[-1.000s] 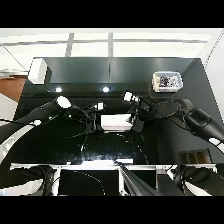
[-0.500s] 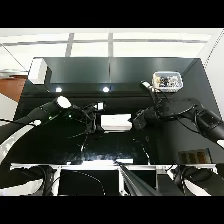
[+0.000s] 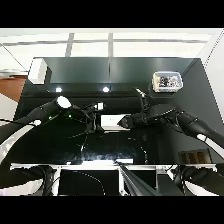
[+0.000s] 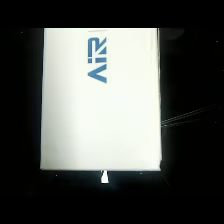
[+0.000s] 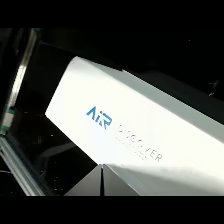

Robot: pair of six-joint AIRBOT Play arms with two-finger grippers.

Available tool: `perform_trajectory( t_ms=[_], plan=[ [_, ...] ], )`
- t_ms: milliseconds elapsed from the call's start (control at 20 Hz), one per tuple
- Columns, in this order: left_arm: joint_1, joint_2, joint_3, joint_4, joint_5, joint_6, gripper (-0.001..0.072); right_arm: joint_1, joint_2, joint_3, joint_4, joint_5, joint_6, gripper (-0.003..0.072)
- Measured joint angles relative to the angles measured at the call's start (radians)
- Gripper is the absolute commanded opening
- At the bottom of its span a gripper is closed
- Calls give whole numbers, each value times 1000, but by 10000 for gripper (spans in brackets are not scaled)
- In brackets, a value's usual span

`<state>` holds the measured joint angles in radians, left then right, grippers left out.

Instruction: Fold the box and place the chain.

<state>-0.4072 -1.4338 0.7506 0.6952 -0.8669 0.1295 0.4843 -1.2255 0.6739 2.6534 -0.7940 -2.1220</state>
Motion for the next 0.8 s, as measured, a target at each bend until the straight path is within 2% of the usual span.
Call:
perform_trajectory(
  t_ms=[350,550,600,650,700,800],
  plan=[
    [0,0,0,3,0,1,442,8,-51,0,4,3,5,19],
    [0,0,0,-2,0,-6,444,-30,-19,29,-39,-30,1,20],
    [0,0,0,-2,-1,-6,468,-52,6,44,-39,-48,0,20],
    [0,0,0,-2,-1,-5,668,-77,34,56,-49,-73,-2,20],
    [0,0,0,14,12,-10,714,-108,67,64,-68,-96,-1,20],
    [1,6,-1,15,9,-15,715,-179,130,76,-92,-123,9,20]
  ],
)
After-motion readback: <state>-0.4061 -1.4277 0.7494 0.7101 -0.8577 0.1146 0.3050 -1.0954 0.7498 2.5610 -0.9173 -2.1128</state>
